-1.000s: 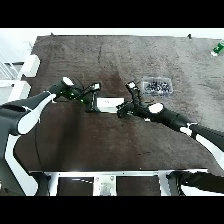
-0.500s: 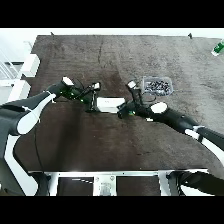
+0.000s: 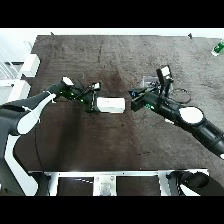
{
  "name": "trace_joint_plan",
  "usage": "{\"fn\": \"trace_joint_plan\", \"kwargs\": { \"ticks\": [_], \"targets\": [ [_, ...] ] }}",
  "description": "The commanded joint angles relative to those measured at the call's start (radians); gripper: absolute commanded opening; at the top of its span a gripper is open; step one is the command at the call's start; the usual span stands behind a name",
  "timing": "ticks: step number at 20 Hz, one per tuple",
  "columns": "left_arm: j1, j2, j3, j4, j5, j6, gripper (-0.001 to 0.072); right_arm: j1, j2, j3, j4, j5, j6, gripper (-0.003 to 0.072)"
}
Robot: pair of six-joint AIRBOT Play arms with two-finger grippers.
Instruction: Fold the box and place the chain.
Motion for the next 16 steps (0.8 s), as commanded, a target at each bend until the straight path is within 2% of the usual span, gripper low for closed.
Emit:
{"fn": "trace_joint_plan", "kwargs": {
  "ticks": [1, 3, 7, 8, 9, 10, 13, 16],
  "targets": [
    [-0.001, 0.001, 0.0, -0.005, 0.001, 0.002, 0.047, -0.056, 0.044, -0.1, -0.019, 0.122, 0.006, 0.0016],
    [0.0, 0.001, 0.0, -0.006, 0.003, 0.002, 0.047, -0.091, 0.045, -0.14, -0.039, 0.145, 0.002, 0.0016],
    [-0.002, 0.001, 0.0, -0.022, 0.003, 0.002, 0.0467, -0.131, 0.053, -0.187, -0.081, 0.112, 0.002, 0.0015],
    [-0.002, 0.001, 0.0, -0.032, 0.013, 0.002, 0.0409, -0.131, 0.058, -0.191, -0.093, 0.11, 0.002, 0.0016],
    [-0.002, 0.001, 0.0, -0.032, 0.013, 0.002, 0.0081, -0.131, 0.059, -0.193, -0.1, 0.11, 0.0, 0.0016],
    [-0.002, 0.001, 0.0, -0.033, 0.013, 0.006, 0.0025, -0.131, 0.06, -0.195, -0.106, 0.11, -0.009, 0.0016],
    [0.005, 0.01, 0.0, -0.044, 0.041, -0.034, 0.0022, -0.131, 0.06, -0.203, -0.113, 0.102, -0.021, 0.0016],
    [0.048, 0.05, 0.0, -0.117, 0.062, -0.059, 0.0018, -0.131, 0.06, -0.206, -0.118, 0.102, -0.021, 0.0017]
  ]
}}
